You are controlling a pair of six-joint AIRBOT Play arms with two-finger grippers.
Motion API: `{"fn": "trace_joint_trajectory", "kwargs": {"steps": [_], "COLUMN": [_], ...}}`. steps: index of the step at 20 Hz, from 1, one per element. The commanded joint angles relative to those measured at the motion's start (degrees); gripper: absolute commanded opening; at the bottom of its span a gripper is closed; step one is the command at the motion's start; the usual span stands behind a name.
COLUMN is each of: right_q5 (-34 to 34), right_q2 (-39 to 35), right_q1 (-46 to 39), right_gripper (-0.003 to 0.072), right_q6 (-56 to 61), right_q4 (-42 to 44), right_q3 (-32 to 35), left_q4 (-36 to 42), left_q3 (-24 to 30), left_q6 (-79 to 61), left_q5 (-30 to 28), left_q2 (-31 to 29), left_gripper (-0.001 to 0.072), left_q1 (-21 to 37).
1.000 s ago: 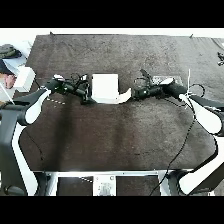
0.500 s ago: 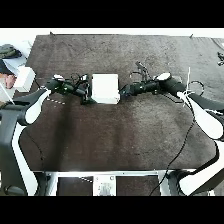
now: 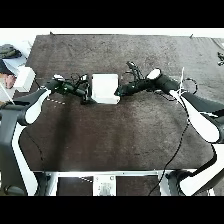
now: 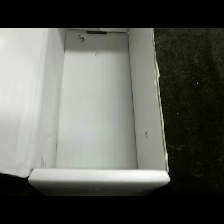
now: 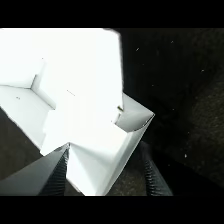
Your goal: Fold the box and place the chain.
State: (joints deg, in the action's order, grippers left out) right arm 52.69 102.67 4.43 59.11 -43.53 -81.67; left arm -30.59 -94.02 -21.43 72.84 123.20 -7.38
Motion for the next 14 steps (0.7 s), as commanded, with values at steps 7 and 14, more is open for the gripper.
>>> {"fn": "trace_joint_trajectory", "kwargs": {"steps": [7, 14], "right_q5": [-1.95, -3.21], "right_q2": [-0.04, -0.04], "right_q1": [5.88, 7.23], "right_gripper": [0.0483, 0.0482], "right_q6": [15.32, 19.47], "right_q4": [-16.65, -20.46], "right_q3": [-4.46, -4.61], "left_q4": [0.2, 0.2], "left_q3": [0.02, 0.02], "left_q6": [-0.02, -0.02], "left_q5": [0.09, 0.07], "left_q2": [0.02, 0.02], "left_gripper": [0.0243, 0.0242], "left_q1": [0.04, 0.04]}}
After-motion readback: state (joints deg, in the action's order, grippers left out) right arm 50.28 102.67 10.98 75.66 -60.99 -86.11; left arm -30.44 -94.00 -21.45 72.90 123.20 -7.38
